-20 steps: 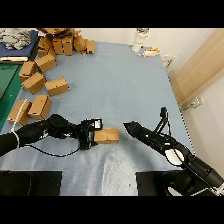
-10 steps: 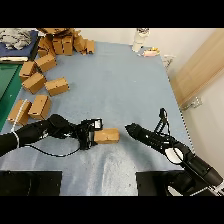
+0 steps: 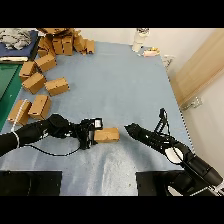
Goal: Fold the box.
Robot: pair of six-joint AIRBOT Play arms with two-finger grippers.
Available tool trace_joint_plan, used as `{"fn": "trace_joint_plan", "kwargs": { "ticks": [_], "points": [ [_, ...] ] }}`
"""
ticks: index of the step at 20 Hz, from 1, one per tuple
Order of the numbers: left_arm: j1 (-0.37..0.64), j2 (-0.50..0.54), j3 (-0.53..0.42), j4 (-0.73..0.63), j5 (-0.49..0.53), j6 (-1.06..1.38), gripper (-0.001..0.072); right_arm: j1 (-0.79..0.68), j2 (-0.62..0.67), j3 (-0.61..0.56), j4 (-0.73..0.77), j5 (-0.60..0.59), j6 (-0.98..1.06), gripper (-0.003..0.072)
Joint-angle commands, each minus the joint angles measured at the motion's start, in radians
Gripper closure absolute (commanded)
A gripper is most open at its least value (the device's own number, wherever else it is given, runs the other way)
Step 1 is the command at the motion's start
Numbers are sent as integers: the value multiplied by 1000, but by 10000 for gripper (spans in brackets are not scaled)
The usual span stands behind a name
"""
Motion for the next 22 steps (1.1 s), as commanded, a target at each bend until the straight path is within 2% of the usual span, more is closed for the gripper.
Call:
{"fn": "trace_joint_plan", "kwargs": {
  "ticks": [1,5,7,15,18,22],
  "points": [
    [0,0,1,0,-11,-1,247,0,0,1,1,0,1,681],
    [0,0,1,0,-5,-8,247,0,0,1,1,1,1,681],
    [0,2,1,-2,31,-18,248,0,0,1,1,1,1,681],
    [6,43,20,-1,344,-499,246,0,0,1,0,0,1,681],
    [86,41,81,2,308,-636,247,0,0,1,0,0,1,681],
    [312,7,206,35,202,-744,246,0,0,1,0,0,1,681]
  ]
}}
